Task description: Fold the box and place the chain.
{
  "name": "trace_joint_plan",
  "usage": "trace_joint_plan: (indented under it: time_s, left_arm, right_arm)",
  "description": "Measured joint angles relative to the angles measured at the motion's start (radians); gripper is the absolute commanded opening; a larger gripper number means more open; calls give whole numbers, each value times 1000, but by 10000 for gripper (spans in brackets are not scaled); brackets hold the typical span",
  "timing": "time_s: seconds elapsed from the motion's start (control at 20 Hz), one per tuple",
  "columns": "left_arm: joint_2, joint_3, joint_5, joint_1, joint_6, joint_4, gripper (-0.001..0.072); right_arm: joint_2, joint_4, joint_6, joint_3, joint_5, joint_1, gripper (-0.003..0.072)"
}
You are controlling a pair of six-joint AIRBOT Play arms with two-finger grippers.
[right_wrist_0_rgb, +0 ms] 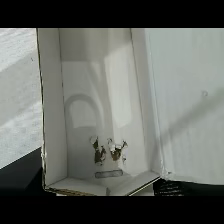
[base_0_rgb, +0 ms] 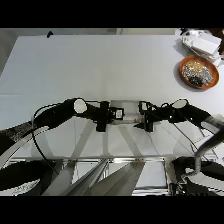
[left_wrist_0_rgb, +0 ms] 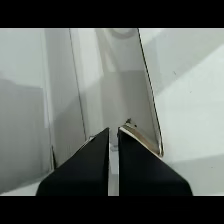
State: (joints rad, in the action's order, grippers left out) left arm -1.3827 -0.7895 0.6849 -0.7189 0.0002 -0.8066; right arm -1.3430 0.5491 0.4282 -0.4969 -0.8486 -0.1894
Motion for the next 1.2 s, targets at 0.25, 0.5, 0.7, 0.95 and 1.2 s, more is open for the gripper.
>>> trace_joint_plan:
  time_s: [0.25, 0.5, 0.7, 0.95, 1.2]
  left_arm:
    - [-21, -1, -40, -24, -1, 10, 278]
    - [-38, -1, -47, -29, -2, 9, 402]
    - [-38, -1, -49, -30, -2, 6, 358]
    - [34, 0, -2, -5, -56, -18, 157]
    - [167, 0, 107, 88, -309, -129, 7]
  right_arm:
    - [0, 0, 0, 0, 0, 0, 319]
    - [0, 0, 2, 0, 0, 0, 319]
    - [0, 0, 2, 0, 0, 0, 319]
    - [0, 0, 0, 0, 0, 0, 319]
    - [0, 0, -1, 0, 0, 0, 319]
